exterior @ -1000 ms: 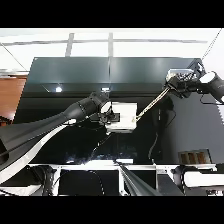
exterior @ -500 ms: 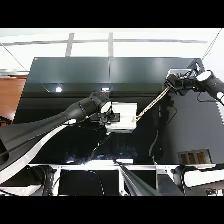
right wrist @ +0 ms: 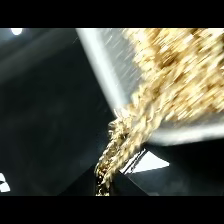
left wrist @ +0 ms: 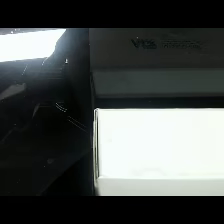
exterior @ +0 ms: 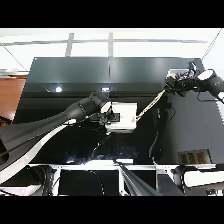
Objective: Fold the box and place the chain.
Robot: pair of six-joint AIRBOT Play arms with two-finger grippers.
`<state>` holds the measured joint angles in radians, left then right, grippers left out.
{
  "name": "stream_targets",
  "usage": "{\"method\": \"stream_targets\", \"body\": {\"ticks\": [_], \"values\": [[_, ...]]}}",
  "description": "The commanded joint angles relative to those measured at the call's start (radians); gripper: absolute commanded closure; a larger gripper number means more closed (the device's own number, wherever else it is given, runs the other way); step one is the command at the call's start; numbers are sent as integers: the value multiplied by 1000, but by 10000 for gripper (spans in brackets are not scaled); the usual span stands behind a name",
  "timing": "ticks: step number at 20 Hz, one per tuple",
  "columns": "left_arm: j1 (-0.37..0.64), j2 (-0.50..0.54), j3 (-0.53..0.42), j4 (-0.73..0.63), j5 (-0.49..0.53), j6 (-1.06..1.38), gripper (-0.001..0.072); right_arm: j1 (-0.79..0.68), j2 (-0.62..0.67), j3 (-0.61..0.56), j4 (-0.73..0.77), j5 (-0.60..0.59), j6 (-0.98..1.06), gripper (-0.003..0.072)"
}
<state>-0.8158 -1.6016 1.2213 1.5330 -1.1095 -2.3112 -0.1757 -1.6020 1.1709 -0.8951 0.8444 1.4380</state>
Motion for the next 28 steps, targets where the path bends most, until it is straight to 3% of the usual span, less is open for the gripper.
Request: {"method": "stream_targets", "body": {"ticks": [1,15,20,28], "values": [[0,0,0,0,0,0,677,1,66,0,0,166,-114,665],[0,0,0,0,0,0,677,44,505,-37,-38,499,-142,669],[0,0,0,0,0,0,678,69,760,-212,163,514,-164,669],[0,0,0,0,-2,0,677,274,787,-230,264,433,-151,669]]}}
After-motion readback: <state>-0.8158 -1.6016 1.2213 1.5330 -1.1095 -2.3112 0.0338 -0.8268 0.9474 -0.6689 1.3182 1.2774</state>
